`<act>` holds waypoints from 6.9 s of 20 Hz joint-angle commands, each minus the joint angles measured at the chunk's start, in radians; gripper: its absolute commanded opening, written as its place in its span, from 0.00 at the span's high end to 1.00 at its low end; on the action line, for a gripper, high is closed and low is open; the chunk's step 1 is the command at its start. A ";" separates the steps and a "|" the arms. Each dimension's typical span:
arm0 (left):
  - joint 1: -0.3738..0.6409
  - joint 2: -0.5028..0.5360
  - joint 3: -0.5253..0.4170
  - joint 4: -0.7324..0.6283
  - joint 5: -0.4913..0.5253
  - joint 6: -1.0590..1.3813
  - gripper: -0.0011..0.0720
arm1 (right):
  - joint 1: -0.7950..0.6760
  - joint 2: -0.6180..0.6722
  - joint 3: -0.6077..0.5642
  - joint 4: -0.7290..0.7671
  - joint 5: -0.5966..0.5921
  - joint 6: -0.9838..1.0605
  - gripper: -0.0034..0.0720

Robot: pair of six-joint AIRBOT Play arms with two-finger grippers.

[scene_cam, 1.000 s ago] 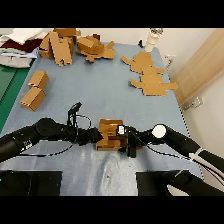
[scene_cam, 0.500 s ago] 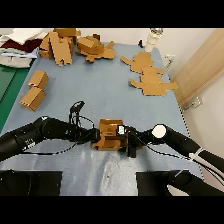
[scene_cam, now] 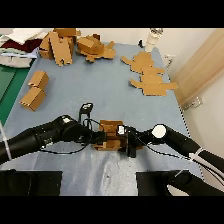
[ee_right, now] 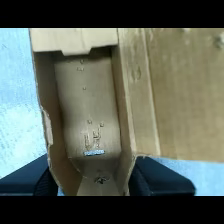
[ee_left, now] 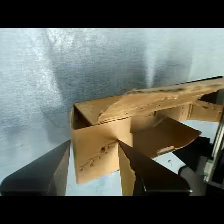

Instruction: Fold the box.

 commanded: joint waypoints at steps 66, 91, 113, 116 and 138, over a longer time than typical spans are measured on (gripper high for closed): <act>0.438 0.003 0.047 -0.128 0.002 1.375 0.97 | 0.000 0.000 0.000 0.001 -0.030 0.000 0.25; 0.881 -0.232 -0.055 -0.945 -0.536 2.733 0.87 | 0.000 -0.001 0.000 0.001 -0.064 0.000 0.25; 0.399 -0.221 -0.074 -0.772 -0.060 2.526 0.04 | 0.000 -0.001 0.000 0.001 -0.064 0.000 0.25; 0.394 -0.205 -0.074 -0.772 -0.097 2.525 0.04 | 0.000 -0.001 0.000 0.001 -0.064 0.000 0.25; 0.325 -0.193 -0.074 -0.789 -0.040 2.474 0.04 | 0.000 -0.001 0.000 0.001 -0.067 0.000 0.25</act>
